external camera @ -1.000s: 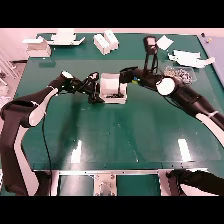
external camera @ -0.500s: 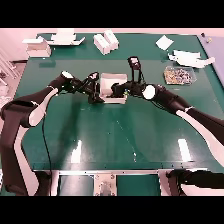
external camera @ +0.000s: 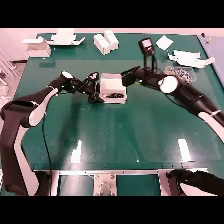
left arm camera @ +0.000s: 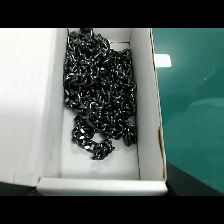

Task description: Fold the box and place the chain.

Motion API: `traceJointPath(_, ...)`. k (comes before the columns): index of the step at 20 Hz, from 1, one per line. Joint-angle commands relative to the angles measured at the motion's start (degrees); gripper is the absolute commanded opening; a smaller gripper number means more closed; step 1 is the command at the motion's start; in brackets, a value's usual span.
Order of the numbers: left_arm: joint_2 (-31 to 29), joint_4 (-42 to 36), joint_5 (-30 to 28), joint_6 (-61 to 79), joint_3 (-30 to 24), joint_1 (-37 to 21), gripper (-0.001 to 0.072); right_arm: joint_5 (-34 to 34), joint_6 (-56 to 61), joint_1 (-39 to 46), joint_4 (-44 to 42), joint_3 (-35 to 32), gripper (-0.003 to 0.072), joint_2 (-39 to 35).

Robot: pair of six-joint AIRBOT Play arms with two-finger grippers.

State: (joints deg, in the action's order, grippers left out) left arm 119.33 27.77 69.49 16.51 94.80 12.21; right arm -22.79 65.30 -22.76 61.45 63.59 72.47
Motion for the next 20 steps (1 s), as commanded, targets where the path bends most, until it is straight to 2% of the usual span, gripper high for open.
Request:
traceJointPath(1, -0.04, 0.0, 0.02, 0.0, 0.02, -0.04, 0.0541, -6.12, -14.32, 5.81, -3.65, 1.22, 0.0205, -1.95)
traceJointPath(6, -0.04, 0.02, 0.0, 0.0, 0.02, -0.07, 0.0541, -13.49, -38.36, 17.62, -30.51, 1.95, 0.0071, 1.07)
traceJointPath(9, -0.04, 0.0, 0.0, 0.0, 0.02, -0.07, 0.0541, -25.35, -46.36, 22.08, -40.09, 7.93, 0.0068, 8.68)
traceJointPath(16, -0.04, 0.02, 0.0, 0.0, 0.02, -0.04, 0.0541, -38.71, -43.85, 22.58, -40.28, 28.55, 0.0067, 29.35)
traceJointPath(20, -0.04, 0.02, 0.0, 0.0, 0.02, -0.07, 0.0541, -40.06, -42.8, 21.77, -40.26, 33.4, 0.0067, 34.69)
